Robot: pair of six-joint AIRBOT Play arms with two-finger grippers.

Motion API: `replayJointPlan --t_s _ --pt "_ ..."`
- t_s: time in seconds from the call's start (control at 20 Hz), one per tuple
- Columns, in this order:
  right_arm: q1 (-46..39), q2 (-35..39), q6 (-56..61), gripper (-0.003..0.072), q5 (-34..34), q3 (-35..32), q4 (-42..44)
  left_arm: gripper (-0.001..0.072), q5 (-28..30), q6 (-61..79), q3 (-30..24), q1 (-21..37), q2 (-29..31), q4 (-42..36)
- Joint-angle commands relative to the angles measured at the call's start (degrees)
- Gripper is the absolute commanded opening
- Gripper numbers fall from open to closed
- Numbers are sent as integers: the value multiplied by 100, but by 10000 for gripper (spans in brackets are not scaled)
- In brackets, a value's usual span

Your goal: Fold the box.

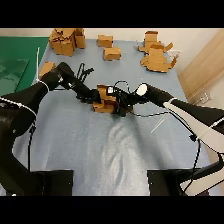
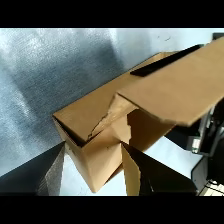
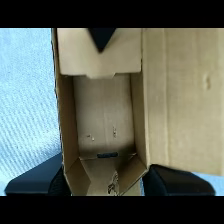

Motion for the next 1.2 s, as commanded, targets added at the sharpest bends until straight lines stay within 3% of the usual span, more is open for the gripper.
replayJointPlan --t_s 0.0,0.55,0.75,1.0,1.05,1.1,1.15 --pt "-2 0 0 348 -4 2 4 553 168 -881 168 -269 4 723" --pt "-2 0 0 348 -7 2 7 553 717 -3467 387 -1574 15 3860" --pt "-2 0 0 348 -7 0 7 553 883 -4046 393 -1932 13 4544" --pt "-2 0 0 348 -4 2 7 523 680 -4175 393 -1947 13 4605" --pt "-2 0 0 348 -4 0 9 503 597 -4175 393 -1947 13 4603" --pt "-2 0 0 348 -4 2 9 307 540 -4153 393 -1947 13 4601" --pt "-2 0 0 348 -4 0 7 171 535 -4076 396 -1947 13 4540"
